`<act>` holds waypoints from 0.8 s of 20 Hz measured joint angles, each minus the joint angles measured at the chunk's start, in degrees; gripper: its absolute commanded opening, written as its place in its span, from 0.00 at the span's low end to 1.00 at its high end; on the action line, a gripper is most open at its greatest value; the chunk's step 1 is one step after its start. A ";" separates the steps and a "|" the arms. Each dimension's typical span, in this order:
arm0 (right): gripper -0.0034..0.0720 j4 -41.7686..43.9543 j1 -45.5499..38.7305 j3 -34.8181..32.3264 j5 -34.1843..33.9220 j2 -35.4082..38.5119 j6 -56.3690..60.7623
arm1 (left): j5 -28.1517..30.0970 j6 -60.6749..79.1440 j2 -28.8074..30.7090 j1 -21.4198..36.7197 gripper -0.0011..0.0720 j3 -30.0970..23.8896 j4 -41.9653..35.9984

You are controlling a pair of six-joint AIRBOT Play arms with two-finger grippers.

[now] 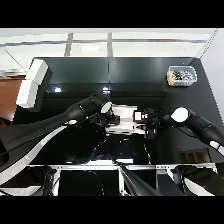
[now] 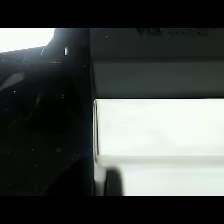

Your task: Fold the box and place the chain.

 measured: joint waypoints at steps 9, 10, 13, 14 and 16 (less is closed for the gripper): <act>0.18 9.79 1.95 0.00 -1.99 -4.66 1.22 | 0.13 0.15 0.00 0.00 0.05 0.00 0.13; 0.35 10.03 1.99 0.00 -2.10 -4.76 1.66 | 0.22 0.09 0.00 0.02 0.05 0.00 0.00; 0.07 10.49 2.10 0.00 -2.27 -4.98 3.32 | 0.31 0.00 0.00 0.00 0.05 0.00 -0.13; 0.08 10.29 2.10 0.00 -2.27 -5.03 4.44 | 0.28 0.00 0.00 0.02 0.05 0.00 -0.04; 0.08 8.87 1.88 0.22 -2.08 -4.50 9.64 | 0.37 -0.02 0.00 0.00 0.05 0.00 -0.17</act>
